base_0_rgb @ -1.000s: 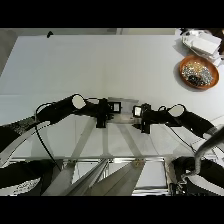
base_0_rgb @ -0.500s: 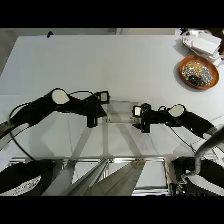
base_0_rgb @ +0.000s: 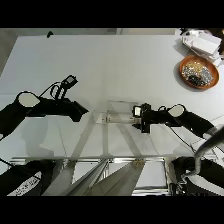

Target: Fold the box and place the chain.

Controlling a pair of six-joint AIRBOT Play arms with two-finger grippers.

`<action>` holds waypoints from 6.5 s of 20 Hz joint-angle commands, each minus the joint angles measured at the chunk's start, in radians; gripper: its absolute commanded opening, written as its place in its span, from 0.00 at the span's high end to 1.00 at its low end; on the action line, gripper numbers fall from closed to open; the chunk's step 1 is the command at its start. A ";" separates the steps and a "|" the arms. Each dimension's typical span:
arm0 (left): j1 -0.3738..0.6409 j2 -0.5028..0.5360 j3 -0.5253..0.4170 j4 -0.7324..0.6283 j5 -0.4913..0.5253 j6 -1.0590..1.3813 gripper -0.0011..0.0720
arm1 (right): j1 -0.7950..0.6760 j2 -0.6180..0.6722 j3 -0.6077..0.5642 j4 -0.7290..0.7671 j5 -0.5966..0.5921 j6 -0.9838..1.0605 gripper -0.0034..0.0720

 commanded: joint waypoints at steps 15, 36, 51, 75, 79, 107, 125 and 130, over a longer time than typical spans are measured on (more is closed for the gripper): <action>-0.152 -0.264 -0.026 -0.108 0.122 -0.211 0.98 | 0.000 0.001 0.000 0.000 0.000 0.000 0.28; -0.141 -0.236 -0.026 -0.060 0.148 -0.296 0.98 | 0.000 0.001 0.000 0.000 0.000 0.000 0.28; -0.149 -0.195 -0.021 -0.225 0.124 -0.160 0.67 | 0.000 0.001 0.000 0.000 0.000 0.000 0.28; -0.193 -0.191 -0.021 -0.308 0.142 -0.109 0.45 | 0.000 0.001 0.000 0.000 0.000 0.000 0.28; -0.171 -0.180 -0.021 -0.307 0.111 -0.067 0.45 | 0.000 0.001 0.000 0.000 0.000 0.000 0.28; -0.423 -0.257 0.201 0.190 0.205 -0.737 0.42 | 0.000 0.001 0.000 0.000 0.002 0.000 0.28; -0.565 -0.421 0.455 0.571 -0.042 -1.204 0.42 | 0.000 0.001 0.000 0.000 0.002 0.000 0.28; -0.578 -0.427 0.455 0.633 -0.048 -1.297 0.43 | 0.000 0.001 0.000 0.000 0.002 0.000 0.28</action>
